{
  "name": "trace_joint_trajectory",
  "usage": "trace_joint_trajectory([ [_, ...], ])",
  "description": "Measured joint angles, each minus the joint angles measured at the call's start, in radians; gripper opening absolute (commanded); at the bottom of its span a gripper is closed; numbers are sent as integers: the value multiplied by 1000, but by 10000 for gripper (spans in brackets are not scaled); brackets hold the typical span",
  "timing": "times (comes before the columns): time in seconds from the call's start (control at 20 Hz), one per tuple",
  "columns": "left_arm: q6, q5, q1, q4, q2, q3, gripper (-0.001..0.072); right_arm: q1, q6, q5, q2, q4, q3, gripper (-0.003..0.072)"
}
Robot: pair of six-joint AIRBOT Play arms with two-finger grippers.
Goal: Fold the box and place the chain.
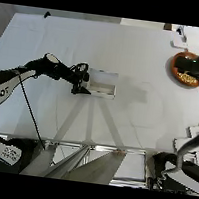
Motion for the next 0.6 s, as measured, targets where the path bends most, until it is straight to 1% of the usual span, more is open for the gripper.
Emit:
trace_joint_trajectory([
  [0.15,0,0,0,0,0,0,175,-120,-95,-79,-60,52,1,433],
  [0.25,0,0,0,0,0,0,175,-169,-131,-149,-121,69,14,433],
  [0.45,0,0,0,0,0,0,175,-227,-161,-232,-306,76,111,432],
  [0.6,0,0,0,0,0,0,175,-243,-165,-263,-451,68,205,432],
])
